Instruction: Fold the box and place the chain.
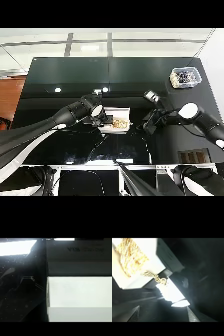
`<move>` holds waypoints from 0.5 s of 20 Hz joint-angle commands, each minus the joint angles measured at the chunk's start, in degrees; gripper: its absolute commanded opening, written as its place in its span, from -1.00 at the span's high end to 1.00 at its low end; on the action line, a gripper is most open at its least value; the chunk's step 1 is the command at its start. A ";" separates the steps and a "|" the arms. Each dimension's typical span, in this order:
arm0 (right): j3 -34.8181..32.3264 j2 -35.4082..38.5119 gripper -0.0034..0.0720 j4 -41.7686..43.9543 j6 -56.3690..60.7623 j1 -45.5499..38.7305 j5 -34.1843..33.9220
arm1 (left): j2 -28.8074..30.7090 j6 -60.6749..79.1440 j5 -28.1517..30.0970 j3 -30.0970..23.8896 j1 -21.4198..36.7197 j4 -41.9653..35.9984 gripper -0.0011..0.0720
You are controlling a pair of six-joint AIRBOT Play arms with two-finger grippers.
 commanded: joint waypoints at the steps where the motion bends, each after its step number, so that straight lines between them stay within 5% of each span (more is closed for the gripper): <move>1: -2.43 -1.84 -0.94 3.21 -24.70 3.78 -9.79 | 0.02 0.00 0.11 0.00 0.00 0.02 0.89; 4: -2.32 -5.77 -0.94 12.02 -31.93 3.63 -10.05 | 0.02 0.00 0.09 0.00 0.00 0.02 0.89; 10: -2.27 -9.53 -0.94 15.30 -37.13 3.67 -9.60 | 0.02 0.02 0.09 0.00 0.00 0.02 0.89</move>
